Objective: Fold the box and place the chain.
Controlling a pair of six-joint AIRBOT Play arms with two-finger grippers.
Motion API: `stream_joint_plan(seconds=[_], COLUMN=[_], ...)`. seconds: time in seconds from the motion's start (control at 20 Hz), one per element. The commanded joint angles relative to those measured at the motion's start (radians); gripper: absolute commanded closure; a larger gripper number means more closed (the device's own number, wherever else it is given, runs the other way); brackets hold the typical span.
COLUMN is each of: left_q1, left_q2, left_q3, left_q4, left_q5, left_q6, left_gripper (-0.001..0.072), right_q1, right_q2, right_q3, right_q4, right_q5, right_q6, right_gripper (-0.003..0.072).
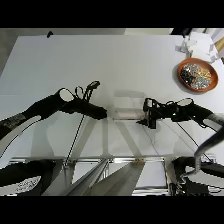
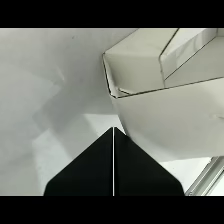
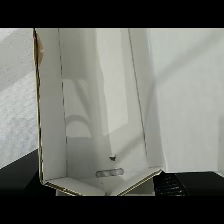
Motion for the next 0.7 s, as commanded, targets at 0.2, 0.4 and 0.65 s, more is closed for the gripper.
stream_joint_plan(seconds=[0.2, 0.4, 0.65], left_q1=[-0.031, -0.032, -0.071], left_q2=[0.043, 0.047, 0.047], left_q3=[0.004, 0.022, 0.029], left_q4=[-0.014, -0.014, -0.014], left_q5=[0.045, 0.042, 0.061], left_q6=[0.021, 0.016, 0.006], left_gripper=[0.0596, 0.0437, 0.0415], right_q1=[0.0, 0.0, 0.0], right_q2=[0.001, 0.001, 0.001], right_q3=[0.0, 0.0, 0.0], right_q4=[0.0, 0.0, 0.0], right_q5=[0.0, 0.0, 0.0], right_q6=[0.0, 0.0, 0.0], right_gripper=[0.0271, 0.0271, 0.0271])
